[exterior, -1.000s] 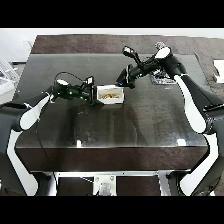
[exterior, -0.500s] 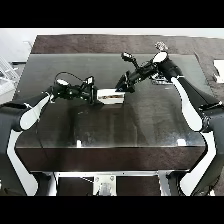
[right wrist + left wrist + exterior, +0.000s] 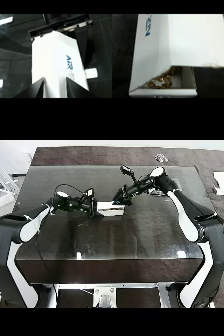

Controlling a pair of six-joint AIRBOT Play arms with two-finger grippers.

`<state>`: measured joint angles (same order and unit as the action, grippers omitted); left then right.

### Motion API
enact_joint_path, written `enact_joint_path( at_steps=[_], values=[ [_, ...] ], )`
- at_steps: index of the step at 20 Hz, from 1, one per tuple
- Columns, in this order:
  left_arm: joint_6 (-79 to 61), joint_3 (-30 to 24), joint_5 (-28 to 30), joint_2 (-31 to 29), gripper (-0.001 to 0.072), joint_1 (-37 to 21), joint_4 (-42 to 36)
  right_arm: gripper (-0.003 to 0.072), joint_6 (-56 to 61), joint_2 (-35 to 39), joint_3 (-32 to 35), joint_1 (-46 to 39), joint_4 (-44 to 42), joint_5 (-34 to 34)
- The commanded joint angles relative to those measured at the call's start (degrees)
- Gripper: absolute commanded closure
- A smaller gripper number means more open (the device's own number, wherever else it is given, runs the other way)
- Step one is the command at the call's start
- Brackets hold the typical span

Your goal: Fold the box and place the chain.

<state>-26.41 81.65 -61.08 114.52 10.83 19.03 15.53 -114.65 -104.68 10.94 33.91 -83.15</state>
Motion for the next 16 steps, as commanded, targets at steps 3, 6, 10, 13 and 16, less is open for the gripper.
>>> enact_joint_path(
  at_steps=[3, 6, 10, 13, 16],
  values=[
    [0.0, 0.0, 0.0, 0.0, 0.0171, -0.04, 0.02, 0.0334, -0.22, -0.96, 0.02, 0.17, -0.37, 2.1],
    [0.0, 0.0, 0.02, 0.0, 0.017, -0.04, 0.02, 0.0315, -1.33, -0.96, 0.02, 0.15, -0.55, 2.82],
    [0.0, 0.0, 0.02, 0.0, 0.0171, -0.04, 0.02, 0.0317, -2.69, -0.98, 0.02, 0.17, -0.79, 4.28],
    [0.0, 0.0, 0.0, 0.0, 0.0171, -0.04, 0.02, 0.0317, -2.99, -0.98, 0.02, 0.17, -0.72, 6.01],
    [0.0, 0.0, 0.02, 0.0, 0.0171, -0.04, 0.02, 0.0318, -4.11, -0.98, 0.02, 0.2, -0.74, 5.95]
  ],
)
